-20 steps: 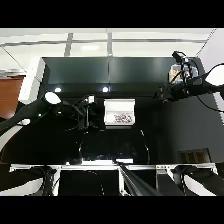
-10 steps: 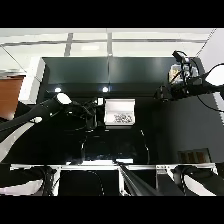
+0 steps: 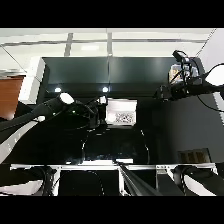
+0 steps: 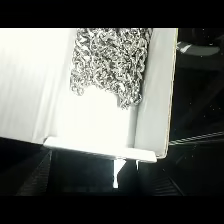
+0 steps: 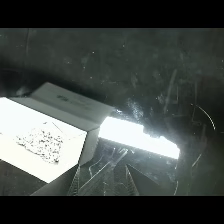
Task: Fold the box and place the chain.
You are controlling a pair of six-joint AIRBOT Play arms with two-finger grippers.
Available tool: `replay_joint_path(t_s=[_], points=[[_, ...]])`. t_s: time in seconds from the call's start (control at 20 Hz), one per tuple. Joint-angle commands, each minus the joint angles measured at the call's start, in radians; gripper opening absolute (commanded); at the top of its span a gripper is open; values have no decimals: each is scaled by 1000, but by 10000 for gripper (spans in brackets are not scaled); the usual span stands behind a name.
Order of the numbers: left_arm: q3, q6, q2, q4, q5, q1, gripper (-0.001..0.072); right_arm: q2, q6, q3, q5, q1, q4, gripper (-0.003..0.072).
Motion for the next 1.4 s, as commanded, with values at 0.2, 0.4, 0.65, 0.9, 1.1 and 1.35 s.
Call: replay_joint_path(t_s=[0.2,0.4,0.65,0.9,1.1,1.35], points=[[8,123,-5,-23,19,-18,713,0,0,0,-4,0,0,346],[8,136,-4,-62,12,-19,713,0,0,0,-3,0,1,346],[8,127,-4,-64,-4,-19,469,-1,0,0,-11,0,0,346],[8,71,-3,-64,-27,-19,329,-27,0,-56,-97,5,39,457],[8,59,-3,-64,-18,-19,329,-128,-110,-66,-264,41,219,720],[8,60,-3,-63,-8,-19,329,-219,-486,-66,-226,126,364,720]])
